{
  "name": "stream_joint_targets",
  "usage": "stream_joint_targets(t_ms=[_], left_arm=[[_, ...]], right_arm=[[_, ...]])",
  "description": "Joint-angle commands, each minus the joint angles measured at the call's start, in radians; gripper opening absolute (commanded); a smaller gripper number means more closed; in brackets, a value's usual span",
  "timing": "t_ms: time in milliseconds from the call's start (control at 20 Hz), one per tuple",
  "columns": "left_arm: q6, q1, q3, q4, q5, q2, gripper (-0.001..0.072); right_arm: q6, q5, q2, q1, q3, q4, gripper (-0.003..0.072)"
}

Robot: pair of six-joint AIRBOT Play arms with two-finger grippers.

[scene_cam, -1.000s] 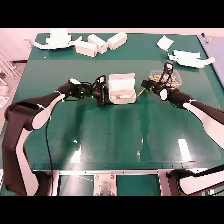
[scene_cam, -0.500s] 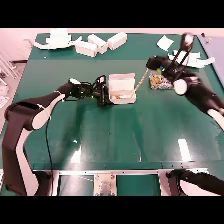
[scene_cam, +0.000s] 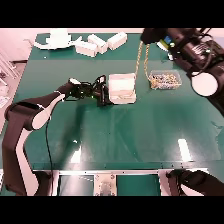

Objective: Fold the box and place the chain.

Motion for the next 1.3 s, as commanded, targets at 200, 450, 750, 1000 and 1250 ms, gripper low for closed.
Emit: stream_joint_targets(t_ms=[200,450,750,1000,1250], left_arm=[[0.0,0.001,0.001,0.0,0.0,0.001,0.0466],[0.0,0.001,0.0,0.0,0.0,0.001,0.0467],[0.0,0.001,0.001,0.0,0.0,0.001,0.0466],[0.0,0.001,0.0,0.0,0.0,0.001,0.0467],[0.0,0.001,0.001,0.0,0.0,0.001,0.0467]], right_arm=[[0.007,0.145,-0.176,0.074,0.012,0.028,0.0006],[0.068,0.167,-0.214,0.072,-0.088,0.027,0.0007],[0.121,0.185,-0.217,0.057,-0.224,0.027,0.0006],[0.146,0.183,-0.316,0.008,-0.275,0.027,0.001],[0.146,0.185,-0.334,-0.057,-0.272,0.027,0.0529]])
